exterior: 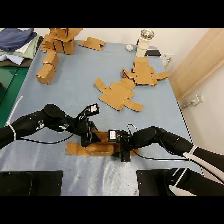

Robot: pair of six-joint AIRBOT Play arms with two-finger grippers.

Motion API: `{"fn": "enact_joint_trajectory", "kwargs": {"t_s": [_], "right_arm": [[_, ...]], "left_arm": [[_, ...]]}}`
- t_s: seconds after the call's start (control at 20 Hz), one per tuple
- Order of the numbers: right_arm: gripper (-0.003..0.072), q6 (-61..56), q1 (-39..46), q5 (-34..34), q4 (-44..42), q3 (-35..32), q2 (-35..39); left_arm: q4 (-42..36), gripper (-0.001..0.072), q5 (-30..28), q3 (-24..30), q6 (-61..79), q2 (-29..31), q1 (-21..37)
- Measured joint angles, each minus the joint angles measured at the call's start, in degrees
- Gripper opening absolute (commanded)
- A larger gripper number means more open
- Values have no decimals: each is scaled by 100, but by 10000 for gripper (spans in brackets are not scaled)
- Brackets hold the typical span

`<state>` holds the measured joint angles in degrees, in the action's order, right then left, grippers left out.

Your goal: Fold the box.

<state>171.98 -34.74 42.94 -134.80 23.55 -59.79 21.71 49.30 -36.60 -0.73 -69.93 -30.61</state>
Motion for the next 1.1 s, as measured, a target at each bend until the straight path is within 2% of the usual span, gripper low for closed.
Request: {"fn": "enact_joint_trajectory", "kwargs": {"t_s": [0.15,0.2,0.25,0.3,0.5,0.7,0.75,0.8,0.95,1.1], "right_arm": [[478,0,0,0,0,0,0],[478,0,0,0,0,0,-2],[478,0,0,0,2,0,-2],[478,0,0,0,2,0,-2],[478,2,0,0,2,0,-2],[478,2,0,2,2,0,-2],[478,4,0,2,2,0,-2],[478,2,0,2,2,0,-2],[478,2,0,4,4,0,-7],[478,2,0,7,7,0,-7]], "left_arm": [[269,397,-26,-9,-420,109,2],[509,474,-17,-20,-671,219,11],[809,610,-7,-31,-994,369,26],[1141,674,13,-37,-1384,538,61],[2356,671,221,-50,-3198,1346,236],[3040,658,599,-50,-4568,1834,295],[3117,491,678,-48,-4850,1886,304],[3191,14,761,-42,-5156,1923,304],[3211,12,1207,-28,-5960,1987,284],[2459,13,1506,-26,-6664,1993,127]]}}
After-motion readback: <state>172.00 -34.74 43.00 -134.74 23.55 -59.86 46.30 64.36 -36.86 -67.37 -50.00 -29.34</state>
